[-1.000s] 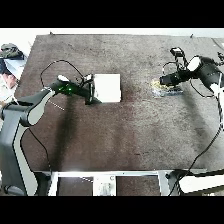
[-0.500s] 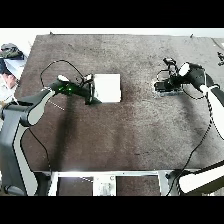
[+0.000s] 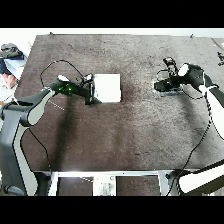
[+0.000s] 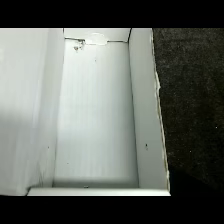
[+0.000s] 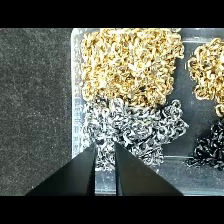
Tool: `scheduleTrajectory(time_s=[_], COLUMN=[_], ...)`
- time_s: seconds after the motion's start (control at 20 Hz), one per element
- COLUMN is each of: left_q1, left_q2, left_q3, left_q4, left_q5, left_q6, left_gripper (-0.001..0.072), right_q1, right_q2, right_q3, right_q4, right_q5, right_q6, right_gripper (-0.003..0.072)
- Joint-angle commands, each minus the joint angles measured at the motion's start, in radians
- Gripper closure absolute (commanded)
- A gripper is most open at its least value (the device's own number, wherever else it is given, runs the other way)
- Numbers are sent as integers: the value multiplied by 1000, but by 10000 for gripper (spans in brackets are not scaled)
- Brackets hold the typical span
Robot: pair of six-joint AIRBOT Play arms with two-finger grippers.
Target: Fold the box and place the chain.
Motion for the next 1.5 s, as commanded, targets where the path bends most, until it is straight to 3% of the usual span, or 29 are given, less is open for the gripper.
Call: scheduleTrajectory(time_s=[0.0,0.7,0.8,0.95,1.0,1.45], left_q1=[1,1,1,1,1,1], left_q2=[0,0,0,0,0,0], left_q3=[0,0,0,0,0,0], left_q4=[0,0,0,0,0,0], left_q5=[0,0,0,0,0,0], left_q6=[0,0,0,0,0,0], left_gripper=[181,181,181,181,181,181], right_q1=[-3,-6,-6,-6,-5,-2], right_q2=[0,-26,-31,-25,-17,197], right_q3=[0,0,0,0,0,0], right_q4=[-1,-8,-8,-7,-7,-8], right_q5=[-6,19,15,17,20,52], right_q6=[-1,40,40,40,41,39], right_gripper=[511,512,607,636,699,700])
